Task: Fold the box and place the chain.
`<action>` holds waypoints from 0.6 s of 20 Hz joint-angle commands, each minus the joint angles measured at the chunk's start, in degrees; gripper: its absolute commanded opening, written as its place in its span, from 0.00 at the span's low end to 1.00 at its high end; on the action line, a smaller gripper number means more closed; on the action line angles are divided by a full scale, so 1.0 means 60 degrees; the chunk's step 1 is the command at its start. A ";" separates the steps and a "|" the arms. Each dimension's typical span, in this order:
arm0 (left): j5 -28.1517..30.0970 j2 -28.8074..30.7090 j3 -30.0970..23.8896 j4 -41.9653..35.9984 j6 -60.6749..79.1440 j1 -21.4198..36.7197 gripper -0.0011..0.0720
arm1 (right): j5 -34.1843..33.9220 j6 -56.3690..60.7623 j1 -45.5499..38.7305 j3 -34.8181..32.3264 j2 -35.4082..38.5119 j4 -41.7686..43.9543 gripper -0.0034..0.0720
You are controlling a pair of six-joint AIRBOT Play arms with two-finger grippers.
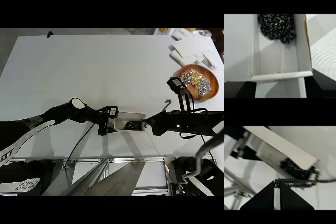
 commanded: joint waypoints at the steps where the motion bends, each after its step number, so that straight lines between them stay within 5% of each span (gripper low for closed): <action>1: 0.0000 0.0004 0.0000 0.0004 0.0000 0.0007 0.55 | -0.0841 -0.0495 0.0157 0.0011 0.0229 0.1213 0.06; 12: 0.0000 0.0004 0.0000 0.0004 0.0000 0.0007 0.55 | -0.1439 -0.2390 0.0175 0.0007 -0.1308 0.3297 0.06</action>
